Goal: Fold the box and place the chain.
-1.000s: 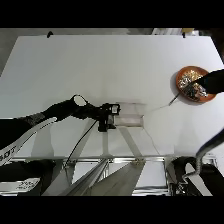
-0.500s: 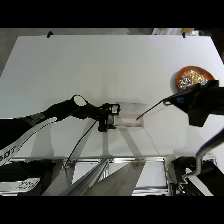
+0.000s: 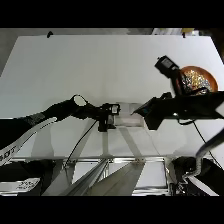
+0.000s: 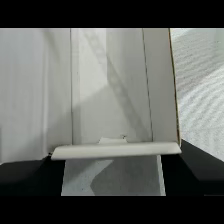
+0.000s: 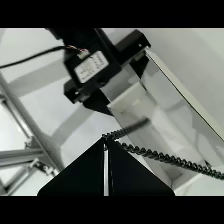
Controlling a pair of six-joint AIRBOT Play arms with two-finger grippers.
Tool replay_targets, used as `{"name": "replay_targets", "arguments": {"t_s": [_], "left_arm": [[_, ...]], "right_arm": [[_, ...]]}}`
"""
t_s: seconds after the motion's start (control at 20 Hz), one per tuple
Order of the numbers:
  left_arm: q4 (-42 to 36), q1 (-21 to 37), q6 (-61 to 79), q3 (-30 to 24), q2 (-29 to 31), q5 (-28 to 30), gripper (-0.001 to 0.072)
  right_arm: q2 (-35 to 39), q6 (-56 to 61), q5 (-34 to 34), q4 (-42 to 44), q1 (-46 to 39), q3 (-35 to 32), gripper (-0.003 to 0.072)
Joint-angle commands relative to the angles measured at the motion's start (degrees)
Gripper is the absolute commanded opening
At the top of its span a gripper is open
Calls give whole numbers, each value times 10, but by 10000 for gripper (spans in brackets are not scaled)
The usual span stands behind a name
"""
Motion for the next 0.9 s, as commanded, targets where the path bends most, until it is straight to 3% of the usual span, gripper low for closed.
{"name": "replay_targets", "arguments": {"t_s": [0.0,0.35,0.4,0.45,0.5,0.6,0.7,0.85], "left_arm": [[0,0,0,0,0,0,208],[0,0,0,0,0,0,208],[0,0,0,0,0,0,208],[0,0,0,0,0,0,208],[0,0,0,0,0,0,208],[0,0,0,0,0,0,208],[0,0,0,0,0,0,208],[0,0,0,0,0,0,208]], "right_arm": [[-50,-21,-44,4,8,-45,13],[-111,-63,-59,5,8,-63,16],[-111,-63,-57,9,8,-62,65],[-109,-64,-41,10,8,-53,222],[-108,-66,-14,6,6,-34,312],[-105,-64,48,-10,-13,28,288],[-104,-46,85,-45,-49,101,152],[-104,8,78,-134,-112,144,152]]}}
